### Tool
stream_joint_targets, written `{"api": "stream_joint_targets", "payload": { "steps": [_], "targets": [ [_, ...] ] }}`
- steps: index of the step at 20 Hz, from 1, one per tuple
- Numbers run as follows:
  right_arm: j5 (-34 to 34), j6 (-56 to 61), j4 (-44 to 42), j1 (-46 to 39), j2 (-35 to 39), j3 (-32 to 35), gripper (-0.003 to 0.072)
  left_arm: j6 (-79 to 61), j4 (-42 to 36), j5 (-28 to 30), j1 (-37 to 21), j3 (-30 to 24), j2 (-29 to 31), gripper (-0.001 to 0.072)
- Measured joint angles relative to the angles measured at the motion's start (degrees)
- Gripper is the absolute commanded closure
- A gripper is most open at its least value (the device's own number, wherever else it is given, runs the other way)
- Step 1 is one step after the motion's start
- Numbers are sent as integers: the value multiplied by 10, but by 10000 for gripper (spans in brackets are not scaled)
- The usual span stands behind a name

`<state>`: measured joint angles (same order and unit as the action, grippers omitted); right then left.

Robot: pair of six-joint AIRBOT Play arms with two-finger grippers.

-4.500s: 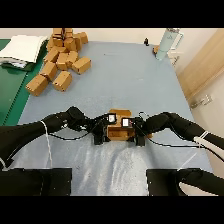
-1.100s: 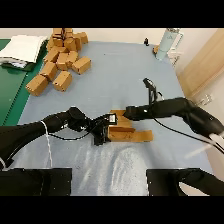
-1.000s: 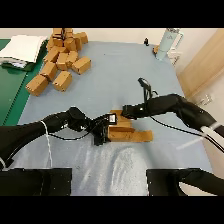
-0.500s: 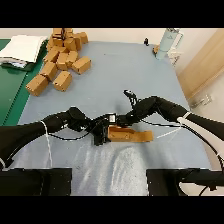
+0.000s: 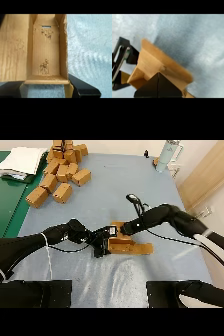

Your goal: Fold the box.

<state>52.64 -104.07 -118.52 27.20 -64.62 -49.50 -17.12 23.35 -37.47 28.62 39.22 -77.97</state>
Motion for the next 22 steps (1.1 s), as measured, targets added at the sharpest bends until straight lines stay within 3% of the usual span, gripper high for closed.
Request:
{"api": "stream_joint_targets", "payload": {
  "steps": [4, 5, 6, 7, 8, 11, 15, 22],
  "targets": [
    [75, -35, 34, 0, 104, 35, 682, 0, 0, 0, 0, 0, 0, 191],
    [104, -52, 37, 0, 127, 47, 594, 0, 0, 0, 0, 0, 0, 191],
    [135, -70, 40, 0, 150, 61, 322, 0, 0, 0, 0, 0, 0, 191],
    [162, -85, 47, 0, 167, 74, 158, 0, 0, 0, 0, 0, 0, 191],
    [183, -104, 61, 0, 181, 88, 127, 0, 0, 0, 0, 0, 0, 191],
    [190, -163, 119, 0, 200, 122, 127, 0, 0, 0, 0, 0, 0, 191],
    [115, -245, 172, 0, 183, 145, 126, 0, 0, 0, 0, 0, 0, 191],
    [22, -361, 160, 6, 126, 155, 129, 0, 0, 0, 0, 0, 0, 192]
  ]
}}
